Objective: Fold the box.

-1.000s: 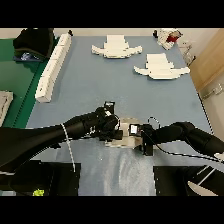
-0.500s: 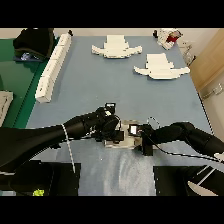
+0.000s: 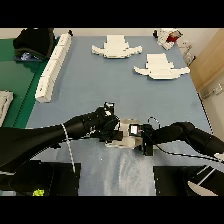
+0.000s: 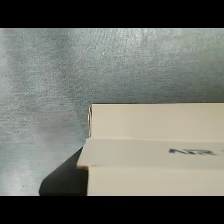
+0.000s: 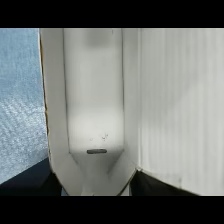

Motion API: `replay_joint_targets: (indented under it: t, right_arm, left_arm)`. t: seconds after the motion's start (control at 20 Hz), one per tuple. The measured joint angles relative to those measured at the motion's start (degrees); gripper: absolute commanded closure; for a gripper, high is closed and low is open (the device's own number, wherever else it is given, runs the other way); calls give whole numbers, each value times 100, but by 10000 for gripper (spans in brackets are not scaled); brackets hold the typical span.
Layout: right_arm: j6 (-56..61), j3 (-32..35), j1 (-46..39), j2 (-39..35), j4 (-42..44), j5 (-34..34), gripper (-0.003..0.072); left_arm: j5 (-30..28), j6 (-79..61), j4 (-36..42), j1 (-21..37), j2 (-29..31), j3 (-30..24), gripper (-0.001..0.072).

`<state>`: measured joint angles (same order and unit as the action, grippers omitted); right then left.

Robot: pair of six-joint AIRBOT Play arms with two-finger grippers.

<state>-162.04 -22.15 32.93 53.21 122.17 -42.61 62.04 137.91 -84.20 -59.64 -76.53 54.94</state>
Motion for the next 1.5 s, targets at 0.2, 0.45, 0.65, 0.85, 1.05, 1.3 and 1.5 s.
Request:
replay_joint_targets:
  t: [0.2, 0.45, 0.65, 0.85, 1.05, 1.3, 1.5]
  right_arm:
    - [-4, 0, 9, 4, 33, 22, 176]
    - [-4, 0, 7, 4, 26, 15, 176]
    - [-4, 0, 7, 2, 20, 15, 177]
    - [-4, 0, 7, 4, 17, 13, 176]
    - [-4, 0, 7, 2, 15, 13, 177]
    - [-4, 0, 7, 2, 15, 13, 177]
    - [-4, 0, 7, 2, 15, 11, 177]
  left_arm:
    - [-144, -28, 127, -7, 2, 4, 219]
    - [-15, -157, 175, -7, 61, 87, 219]
    - [431, -372, 157, 0, 424, 361, 220]
    - [1222, -494, 157, 7, 1054, 568, 697]
    - [1582, -837, 173, 7, 1539, 632, 697]
    - [1069, -1652, 179, -4, 1694, 647, 697]
    - [857, -2787, 258, 109, 1773, 570, 697]
